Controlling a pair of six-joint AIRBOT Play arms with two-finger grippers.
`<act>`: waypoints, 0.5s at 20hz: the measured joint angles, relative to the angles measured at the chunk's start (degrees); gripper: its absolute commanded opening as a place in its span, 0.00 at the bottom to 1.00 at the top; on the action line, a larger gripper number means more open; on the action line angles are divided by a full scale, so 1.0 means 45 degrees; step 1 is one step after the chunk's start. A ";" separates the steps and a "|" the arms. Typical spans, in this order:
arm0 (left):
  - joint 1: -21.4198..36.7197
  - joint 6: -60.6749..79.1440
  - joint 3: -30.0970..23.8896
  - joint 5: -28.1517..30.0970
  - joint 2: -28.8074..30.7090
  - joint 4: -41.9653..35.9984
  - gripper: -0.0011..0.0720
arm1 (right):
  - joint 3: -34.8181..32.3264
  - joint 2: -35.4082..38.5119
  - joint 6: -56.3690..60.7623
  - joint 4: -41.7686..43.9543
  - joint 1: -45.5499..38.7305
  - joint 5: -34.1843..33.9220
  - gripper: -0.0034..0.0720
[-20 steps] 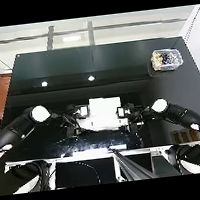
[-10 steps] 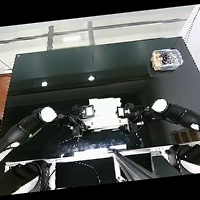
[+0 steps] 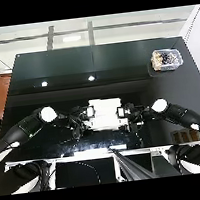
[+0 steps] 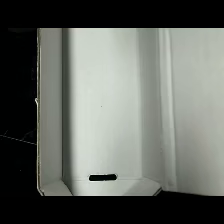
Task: Fold the box and place the chain.
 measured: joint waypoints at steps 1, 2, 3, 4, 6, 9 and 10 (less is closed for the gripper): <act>0.0000 0.0000 0.0000 -0.0005 0.0000 -0.0146 0.49 | 0.0000 0.0000 0.0000 0.0000 0.0000 0.0000 0.75; 0.0000 0.0000 0.0000 -0.0005 -0.0010 -0.0277 0.49 | 0.0000 0.0000 0.0000 0.0000 0.0000 0.0000 0.75; 0.0005 0.0000 0.0000 0.0005 -0.0024 -0.0384 0.49 | 0.0000 0.0000 0.0000 -0.0005 0.0000 0.0000 0.75; 0.0005 0.0005 0.0000 0.0019 -0.0053 -0.0481 0.49 | 0.0000 0.0000 0.0000 -0.0005 0.0000 0.0000 0.75; 0.0005 0.0000 0.0000 0.0058 -0.0083 -0.0607 0.49 | 0.0000 0.0000 0.0000 -0.0005 0.0000 0.0000 0.75; 0.0005 0.0000 0.0000 0.0068 -0.0107 -0.0709 0.49 | 0.0000 0.0000 0.0005 -0.0005 0.0000 0.0000 0.75; 0.0005 0.0000 0.0000 0.0073 -0.0107 -0.0738 0.49 | -0.0005 0.0000 0.0005 -0.0005 0.0000 0.0000 0.75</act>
